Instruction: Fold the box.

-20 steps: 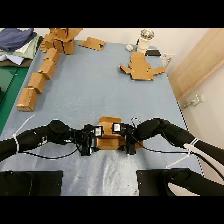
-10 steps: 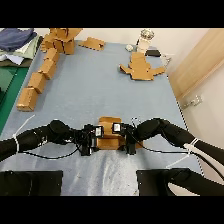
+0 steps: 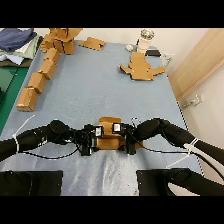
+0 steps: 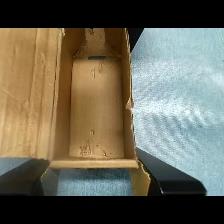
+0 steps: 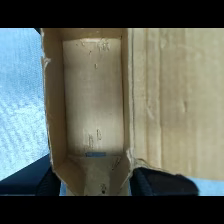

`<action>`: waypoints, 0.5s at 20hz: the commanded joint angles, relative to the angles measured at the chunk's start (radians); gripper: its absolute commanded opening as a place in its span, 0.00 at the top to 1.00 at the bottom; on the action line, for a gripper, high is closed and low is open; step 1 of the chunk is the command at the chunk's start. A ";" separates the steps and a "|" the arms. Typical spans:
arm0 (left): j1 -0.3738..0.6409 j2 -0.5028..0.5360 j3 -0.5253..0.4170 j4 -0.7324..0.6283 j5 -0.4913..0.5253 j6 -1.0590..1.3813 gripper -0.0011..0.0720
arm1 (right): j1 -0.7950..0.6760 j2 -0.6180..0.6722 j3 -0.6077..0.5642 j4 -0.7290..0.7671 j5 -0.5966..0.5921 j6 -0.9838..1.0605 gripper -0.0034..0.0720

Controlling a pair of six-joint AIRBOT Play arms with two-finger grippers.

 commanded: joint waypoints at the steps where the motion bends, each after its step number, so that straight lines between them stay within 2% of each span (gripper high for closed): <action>1: 0.000 0.000 0.001 0.000 0.001 0.000 0.45 | -0.001 0.000 0.000 -0.005 0.000 0.000 0.29; 8: 0.000 0.000 0.001 0.000 0.001 0.000 0.45 | -0.001 0.000 0.000 0.005 -0.001 0.000 0.29; 9: 0.001 -0.001 0.001 0.000 0.002 0.000 0.45 | 0.000 0.000 0.000 0.005 -0.003 0.000 0.25; 10: 0.000 -0.001 0.001 0.000 0.001 0.000 0.45 | -0.001 0.001 0.000 0.003 0.000 0.000 0.08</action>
